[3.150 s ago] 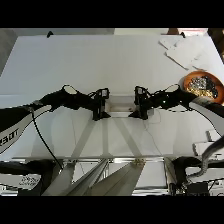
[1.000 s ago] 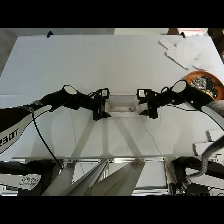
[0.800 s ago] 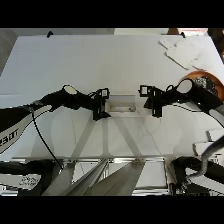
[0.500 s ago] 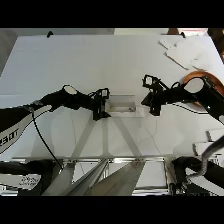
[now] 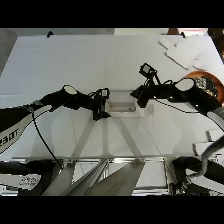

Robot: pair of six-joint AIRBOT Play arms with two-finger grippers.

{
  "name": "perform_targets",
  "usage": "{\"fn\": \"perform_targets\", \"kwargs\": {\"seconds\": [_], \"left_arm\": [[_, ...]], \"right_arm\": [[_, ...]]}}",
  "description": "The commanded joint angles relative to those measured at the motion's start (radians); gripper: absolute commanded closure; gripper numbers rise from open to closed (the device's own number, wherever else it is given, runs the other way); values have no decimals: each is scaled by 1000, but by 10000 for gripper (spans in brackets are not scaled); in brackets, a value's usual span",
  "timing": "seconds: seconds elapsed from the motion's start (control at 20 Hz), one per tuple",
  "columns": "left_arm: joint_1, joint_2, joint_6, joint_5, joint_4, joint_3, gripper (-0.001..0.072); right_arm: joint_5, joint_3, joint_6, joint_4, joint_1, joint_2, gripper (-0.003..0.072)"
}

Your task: Fold the box and place the chain.

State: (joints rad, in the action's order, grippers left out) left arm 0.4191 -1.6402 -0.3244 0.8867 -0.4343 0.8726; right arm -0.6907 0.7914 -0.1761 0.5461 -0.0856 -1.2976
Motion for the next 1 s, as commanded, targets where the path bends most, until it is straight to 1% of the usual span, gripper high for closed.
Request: {"fn": "perform_targets", "kwargs": {"seconds": [0.0, 0.1, 0.4, 0.5, 0.6, 0.7, 0.8, 0.9, 0.95], "left_arm": [[0, 0, 0, 0, 0, 0, 372], [0, 0, 0, 0, 0, 0, 372], [0, 0, 0, 0, 0, 0, 372], [0, 0, 0, 0, 0, 0, 372], [0, 0, 0, 0, 0, 0, 372], [0, 0, 0, 0, 0, 0, 372], [0, 0, 0, 0, 0, 0, 372], [0, 0, 0, 0, 0, 0, 372], [0, 0, 0, 0, 0, 0, 372]], "right_arm": [[167, 0, 1, -30, -36, -71, 680], [151, 0, 0, -11, -36, -99, 680], [62, 0, -11, 0, -36, -99, 675], [24, 0, -11, 5, -36, -73, 674], [6, 0, -23, 38, -35, -11, 674], [-12, 0, -88, 141, -35, 84, 673], [-66, 0, -148, 296, -35, 190, 673], [-173, 0, -193, 470, -35, 273, 673], [-241, 0, -210, 537, -35, 287, 673]]}}
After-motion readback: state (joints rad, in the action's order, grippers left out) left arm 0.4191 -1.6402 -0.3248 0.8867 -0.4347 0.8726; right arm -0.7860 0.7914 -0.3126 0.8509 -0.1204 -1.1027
